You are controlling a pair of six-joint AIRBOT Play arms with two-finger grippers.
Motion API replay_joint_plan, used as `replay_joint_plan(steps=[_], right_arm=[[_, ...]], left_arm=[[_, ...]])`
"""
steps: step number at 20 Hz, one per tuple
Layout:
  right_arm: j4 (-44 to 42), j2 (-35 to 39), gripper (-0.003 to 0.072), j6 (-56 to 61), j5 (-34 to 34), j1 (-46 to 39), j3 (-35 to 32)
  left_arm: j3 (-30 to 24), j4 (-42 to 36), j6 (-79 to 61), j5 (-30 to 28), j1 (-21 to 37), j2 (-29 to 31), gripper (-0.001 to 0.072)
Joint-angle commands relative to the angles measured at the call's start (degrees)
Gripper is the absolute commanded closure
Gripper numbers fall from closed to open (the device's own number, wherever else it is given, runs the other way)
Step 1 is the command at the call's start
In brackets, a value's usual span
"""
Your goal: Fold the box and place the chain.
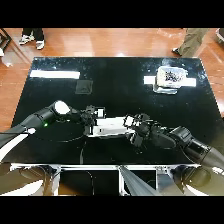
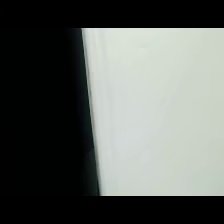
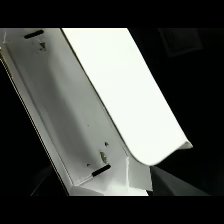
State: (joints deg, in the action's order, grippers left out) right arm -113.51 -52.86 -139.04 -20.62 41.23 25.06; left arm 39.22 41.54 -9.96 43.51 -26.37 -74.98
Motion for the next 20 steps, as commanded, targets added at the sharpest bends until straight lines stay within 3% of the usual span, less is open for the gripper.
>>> replay_joint_plan(steps=[1,14,20], right_arm=[[0.20,0.07,-0.0014,-1.20,-0.39,-1.51,0.22],[-11.32,-3.39,-0.0014,-18.51,-4.66,-2.95,2.86],[-27.50,-4.48,-0.0014,-31.52,-12.48,-10.01,4.20]], left_arm=[[0.02,0.02,-0.02,0.57,-0.02,0.07,0.0692],[0.02,1.27,-0.09,1.51,-0.07,0.31,0.0693],[0.02,4.68,-0.02,1.51,-0.07,1.09,0.0693]])
